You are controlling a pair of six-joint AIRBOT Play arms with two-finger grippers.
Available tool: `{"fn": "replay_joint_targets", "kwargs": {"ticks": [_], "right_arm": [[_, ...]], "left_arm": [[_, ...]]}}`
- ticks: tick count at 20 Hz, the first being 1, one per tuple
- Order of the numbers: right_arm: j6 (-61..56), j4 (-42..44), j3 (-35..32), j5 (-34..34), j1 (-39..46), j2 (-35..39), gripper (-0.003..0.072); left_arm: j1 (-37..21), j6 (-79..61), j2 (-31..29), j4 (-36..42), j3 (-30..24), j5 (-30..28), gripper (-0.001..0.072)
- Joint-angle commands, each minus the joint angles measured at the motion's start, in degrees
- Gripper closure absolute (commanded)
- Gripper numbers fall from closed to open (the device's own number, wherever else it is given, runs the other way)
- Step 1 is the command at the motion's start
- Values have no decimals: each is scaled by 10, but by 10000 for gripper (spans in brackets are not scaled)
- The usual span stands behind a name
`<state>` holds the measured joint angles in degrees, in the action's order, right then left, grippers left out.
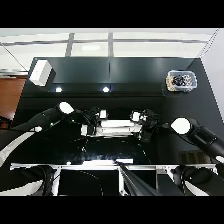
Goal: Fold the box and place the chain.
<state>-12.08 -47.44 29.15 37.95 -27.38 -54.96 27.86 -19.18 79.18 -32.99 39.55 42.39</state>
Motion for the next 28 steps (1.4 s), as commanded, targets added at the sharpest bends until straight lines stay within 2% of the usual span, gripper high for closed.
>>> {"fn": "replay_joint_targets", "kwargs": {"ticks": [1,3,5,9,17,28], "right_arm": [[17,36,0,30,8,-2,15],[68,64,-1,43,8,-17,16],[110,96,-1,24,10,-39,15],[243,206,-1,47,29,-75,15],[284,202,-1,53,38,-135,15],[287,208,-1,49,73,-151,16]], "left_arm": [[0,0,0,0,0,0,680],[0,0,0,0,0,0,681],[0,0,0,0,0,0,681],[0,0,0,0,0,0,681],[0,0,0,0,0,0,681],[0,0,0,0,0,0,681]]}}
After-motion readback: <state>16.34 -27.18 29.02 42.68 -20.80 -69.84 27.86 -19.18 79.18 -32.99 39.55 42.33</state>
